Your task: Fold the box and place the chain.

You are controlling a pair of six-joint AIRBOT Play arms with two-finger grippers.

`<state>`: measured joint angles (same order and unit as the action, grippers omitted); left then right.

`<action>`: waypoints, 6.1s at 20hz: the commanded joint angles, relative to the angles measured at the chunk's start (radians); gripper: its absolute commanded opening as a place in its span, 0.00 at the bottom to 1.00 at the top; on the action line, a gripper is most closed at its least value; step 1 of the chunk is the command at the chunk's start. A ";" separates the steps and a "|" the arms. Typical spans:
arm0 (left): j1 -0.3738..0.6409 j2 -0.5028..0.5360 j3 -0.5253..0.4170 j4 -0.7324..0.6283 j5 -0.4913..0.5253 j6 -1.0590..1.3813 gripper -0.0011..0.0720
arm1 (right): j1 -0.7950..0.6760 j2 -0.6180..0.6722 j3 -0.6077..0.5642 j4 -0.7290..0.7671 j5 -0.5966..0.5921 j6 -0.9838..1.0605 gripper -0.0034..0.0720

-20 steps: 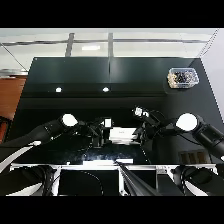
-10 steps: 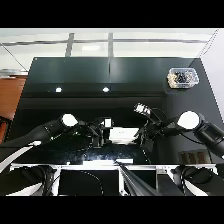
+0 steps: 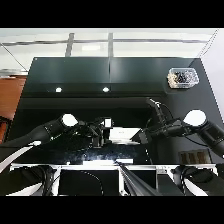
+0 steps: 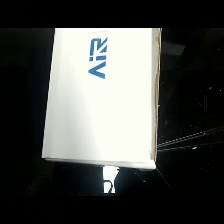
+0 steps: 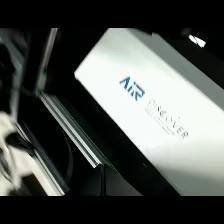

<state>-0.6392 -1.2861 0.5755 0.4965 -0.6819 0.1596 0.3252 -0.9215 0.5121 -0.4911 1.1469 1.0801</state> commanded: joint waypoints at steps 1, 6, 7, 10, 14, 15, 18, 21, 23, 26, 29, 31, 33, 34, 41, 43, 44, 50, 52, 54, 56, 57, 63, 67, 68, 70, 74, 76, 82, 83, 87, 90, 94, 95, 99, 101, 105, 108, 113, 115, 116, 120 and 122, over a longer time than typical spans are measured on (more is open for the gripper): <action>0.000 -0.001 -0.001 0.000 0.000 0.000 0.49 | -0.005 -0.003 -0.087 0.180 -0.120 0.061 0.06; 0.000 -0.001 -0.001 0.000 0.000 0.000 0.49 | -0.005 -0.038 -0.100 0.180 -0.187 0.061 0.06; 0.000 -0.001 -0.001 0.000 0.001 0.000 0.49 | -0.005 -0.052 -0.100 0.180 -0.184 0.061 0.06; 0.000 -0.001 -0.001 0.000 0.001 0.000 0.49 | -0.005 -0.078 -0.100 0.172 -0.174 0.061 0.06; 0.000 -0.001 -0.001 0.000 0.001 0.000 0.49 | -0.005 -0.082 -0.116 0.143 -0.175 0.065 0.06; 0.000 -0.001 -0.001 0.000 0.001 0.000 0.49 | -0.005 -0.083 -0.123 0.138 -0.175 0.065 0.06; 0.000 -0.001 -0.001 0.000 0.000 0.000 0.49 | -0.005 -0.083 -0.135 0.132 -0.177 0.065 0.06; 0.000 -0.001 -0.001 0.000 0.000 0.000 0.49 | -0.005 -0.083 -0.137 0.116 -0.191 0.065 0.06; 0.000 -0.001 -0.001 0.000 0.000 0.000 0.49 | -0.005 -0.083 -0.137 0.113 -0.192 0.065 0.06; 0.000 -0.001 -0.001 0.000 0.001 0.000 0.49 | -0.005 -0.090 -0.137 0.113 -0.195 0.064 0.06; 0.000 -0.001 -0.001 0.000 0.000 0.000 0.49 | -0.005 -0.105 -0.137 0.113 -0.208 0.064 0.06; 0.000 -0.001 -0.001 0.000 0.000 0.000 0.49 | -0.005 -0.112 -0.137 0.112 -0.211 0.058 0.06; 0.000 -0.001 -0.001 0.000 0.000 0.000 0.49 | -0.005 -0.112 -0.137 0.105 -0.210 0.056 0.06; 0.000 -0.001 -0.001 0.000 0.001 0.000 0.49 | -0.005 -0.112 -0.136 0.106 -0.206 0.049 0.06; 0.000 -0.001 -0.001 0.000 0.000 0.000 0.49 | -0.014 -0.082 -0.070 0.113 -0.001 0.011 0.06; 0.000 -0.001 -0.001 0.001 0.000 0.000 0.49 | -0.050 -0.055 -0.070 0.080 0.021 0.013 0.06; 0.000 -0.001 -0.001 0.001 0.000 0.000 0.49 | -0.071 -0.046 -0.071 0.059 0.023 0.020 0.06; 0.000 -0.001 -0.001 0.000 0.000 0.000 0.49 | -0.124 -0.046 -0.090 -0.049 -0.057 0.087 0.06; 0.000 -0.001 -0.001 0.001 0.001 0.000 0.49 | -0.124 -0.047 -0.124 -0.065 -0.095 0.094 0.06; 0.000 -0.001 -0.001 0.000 0.000 0.000 0.49 | -0.124 -0.047 -0.144 -0.064 -0.126 0.094 0.06; 0.000 -0.001 -0.001 0.000 0.001 0.000 0.49 | -0.124 -0.046 -0.143 -0.057 -0.140 0.092 0.06; 0.000 -0.001 0.000 0.000 0.000 0.000 0.49 | -0.124 -0.045 -0.135 -0.047 -0.127 0.073 0.06; 0.025 0.082 0.000 0.069 -0.008 -0.070 0.99 | -0.193 0.027 0.086 -0.074 0.097 0.038 0.06; 0.071 0.208 0.000 0.243 -0.103 -0.220 0.99 | -0.373 0.104 0.187 -0.180 0.171 0.057 0.06; 0.080 0.234 0.000 0.265 -0.133 -0.265 0.99 | -0.425 0.110 0.191 -0.191 0.185 0.057 0.06; 0.080 0.255 0.018 0.274 -0.179 -0.329 0.99 | -0.502 0.110 0.191 -0.208 0.188 0.056 0.06; -0.028 0.155 0.174 0.266 -0.183 -0.374 0.98 | -0.529 0.110 0.191 -0.209 0.130 0.056 0.06; -0.066 0.065 0.265 0.264 -0.184 -0.374 0.98 | -0.529 0.110 0.191 -0.209 0.133 0.056 0.06; -0.158 -0.138 0.406 0.262 -0.178 -0.372 0.98 | -0.529 0.110 0.191 -0.210 0.129 0.044 0.06; -0.161 -0.152 0.414 0.258 -0.183 -0.377 0.98 | -0.529 0.110 0.191 -0.214 0.125 0.044 0.06; -0.159 -0.159 0.420 0.251 -0.191 -0.378 0.98 | -0.529 0.110 0.191 -0.220 0.124 0.041 0.06; -0.160 -0.159 0.420 0.250 -0.192 -0.394 0.98 | -0.529 0.110 0.191 -0.220 0.124 0.037 0.06; -0.160 -0.159 0.420 0.250 -0.214 -0.401 0.98 | -0.529 0.110 0.191 -0.220 0.124 0.038 0.06; -0.160 -0.159 0.420 0.251 -0.217 -0.401 0.98 | -0.529 0.110 0.191 -0.219 0.124 0.038 0.06; -0.160 -0.164 0.419 0.251 -0.212 -0.399 0.98 | -0.529 0.110 0.191 -0.219 0.124 0.038 0.06; -0.161 -0.171 0.419 0.251 -0.210 -0.399 0.98 | -0.529 0.110 0.191 -0.219 0.124 0.037 0.06; -0.182 -0.191 0.419 0.254 -0.209 -0.399 0.98 | -0.529 0.110 0.191 -0.219 0.124 0.038 0.06; -0.194 -0.197 0.419 0.256 -0.199 -0.399 0.98 | -0.529 0.110 0.191 -0.219 0.124 0.038 0.06; -0.220 -0.227 0.418 0.306 -0.137 -0.401 0.98 | -0.529 0.110 0.191 -0.219 0.124 0.037 0.06; -0.248 -0.250 0.418 0.307 -0.083 -0.401 0.98 | -0.529 0.110 0.191 -0.219 0.123 0.038 0.06; -0.258 -0.257 0.418 0.306 -0.053 -0.401 0.98 | -0.529 0.110 0.191 -0.219 0.123 0.038 0.06; -0.275 -0.260 0.420 0.299 -0.010 -0.439 0.84 | -0.529 0.110 0.191 -0.219 0.123 0.038 0.06; -0.249 -0.253 0.420 0.307 -0.022 -0.490 0.47 | -0.529 0.110 0.191 -0.218 0.123 0.039 0.06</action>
<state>-0.9001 -1.5406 0.9939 0.7967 -0.7189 -0.2745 -0.2031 -0.8124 0.7021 -0.7105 1.2701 1.1179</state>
